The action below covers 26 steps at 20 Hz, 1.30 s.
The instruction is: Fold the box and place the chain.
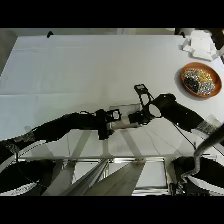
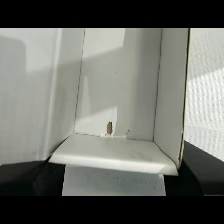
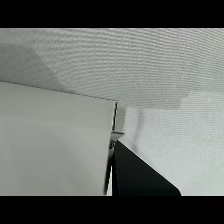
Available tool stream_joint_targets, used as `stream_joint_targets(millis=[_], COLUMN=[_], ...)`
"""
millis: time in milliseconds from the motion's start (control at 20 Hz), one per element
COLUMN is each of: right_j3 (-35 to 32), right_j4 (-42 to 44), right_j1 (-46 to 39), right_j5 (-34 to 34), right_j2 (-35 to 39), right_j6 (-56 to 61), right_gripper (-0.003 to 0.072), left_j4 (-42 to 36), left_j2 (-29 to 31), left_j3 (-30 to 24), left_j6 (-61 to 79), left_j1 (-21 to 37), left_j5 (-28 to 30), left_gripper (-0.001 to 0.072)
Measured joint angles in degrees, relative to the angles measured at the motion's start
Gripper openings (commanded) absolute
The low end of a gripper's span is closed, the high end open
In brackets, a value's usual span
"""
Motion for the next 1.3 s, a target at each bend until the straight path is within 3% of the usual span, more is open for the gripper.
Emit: stream_joint_targets(millis=[100, 300, 450, 900, 1100, 1300], right_j3=[-0.11, -0.13, -0.15, -0.57, -0.81, -0.87], right_j4=[0.09, 0.31, 0.39, -0.74, -0.87, -0.98], right_j1=[0.22, 0.42, 0.44, 0.44, 0.44, 0.44], right_j5=[-0.55, -0.55, -0.81, -0.52, 0.22, 0.35], right_j2=[-0.92, -1.68, -1.95, -4.07, -4.90, -5.16], right_j6=[-0.07, 0.57, 1.16, 4.96, 5.29, 5.27], right_gripper=[0.0110, 0.0110, 0.0208, 0.0147, 0.0013, 0.0012], left_j4=[0.04, 0.11, 0.07, 0.02, -0.02, -0.02], left_j2=[0.00, 0.00, 0.00, 0.00, 0.00, 0.00], left_j3=[0.00, 0.00, 0.00, 0.00, 0.00, 0.00], left_j6=[0.13, 0.33, 0.13, 0.11, 0.02, 0.04], left_j1=[0.00, 0.00, -0.02, 0.00, -0.02, -0.02], left_j5=[-0.02, 0.02, 0.02, 0.00, -0.04, -0.02], left_gripper=[0.0331, 0.0331, 0.0331, 0.0331, 0.0331, 0.0331])
